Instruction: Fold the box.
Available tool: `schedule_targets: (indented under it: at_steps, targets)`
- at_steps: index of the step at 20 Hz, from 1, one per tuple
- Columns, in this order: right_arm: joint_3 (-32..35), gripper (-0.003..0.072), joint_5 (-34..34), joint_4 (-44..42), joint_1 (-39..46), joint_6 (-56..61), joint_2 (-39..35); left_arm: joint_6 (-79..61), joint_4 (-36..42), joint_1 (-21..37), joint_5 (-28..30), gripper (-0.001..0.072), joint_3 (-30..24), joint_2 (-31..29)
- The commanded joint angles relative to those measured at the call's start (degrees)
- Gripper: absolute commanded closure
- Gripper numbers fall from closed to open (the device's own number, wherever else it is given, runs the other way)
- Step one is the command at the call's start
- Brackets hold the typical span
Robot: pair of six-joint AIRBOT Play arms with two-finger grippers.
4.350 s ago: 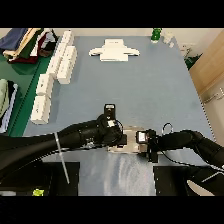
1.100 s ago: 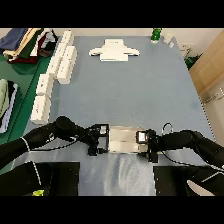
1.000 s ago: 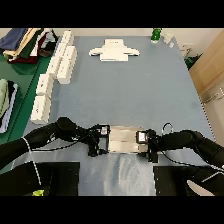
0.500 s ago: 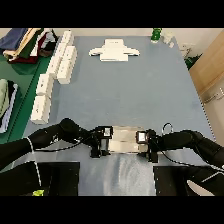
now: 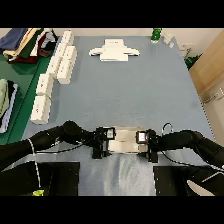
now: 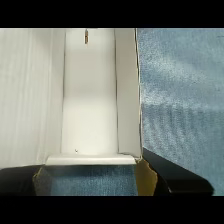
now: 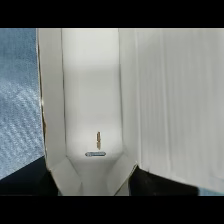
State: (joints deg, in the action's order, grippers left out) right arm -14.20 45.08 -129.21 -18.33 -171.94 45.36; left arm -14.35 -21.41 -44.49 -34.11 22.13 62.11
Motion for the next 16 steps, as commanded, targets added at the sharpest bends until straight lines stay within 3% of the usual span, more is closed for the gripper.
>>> schedule_targets:
  at_steps: [1,9,11,13,15,16]
  targets:
    - [-0.02,0.0175,-0.02,0.00,0.00,0.02,-0.02,0.74,-0.28,-0.20,0.79,0.0068,0.07,0.04]
    - [-0.02,0.0175,0.00,0.00,0.00,0.02,-0.02,2.01,-0.04,-0.20,2.19,0.0073,0.07,0.04]
    - [-0.02,0.0175,-0.02,0.00,0.00,0.02,-0.02,1.99,-0.04,-0.20,2.16,0.0235,0.07,0.04]
    - [-0.02,0.0175,0.00,0.00,0.00,0.02,-0.02,1.99,-0.04,-0.20,2.14,0.0228,0.07,0.04]
    - [-0.04,0.0175,-0.02,0.00,0.00,0.02,-0.02,1.99,-0.04,-0.20,2.12,0.0066,0.07,0.04]
    - [-0.02,0.0175,-0.02,0.00,0.00,0.02,-0.02,1.99,-0.04,-0.20,2.08,0.0049,0.07,0.04]
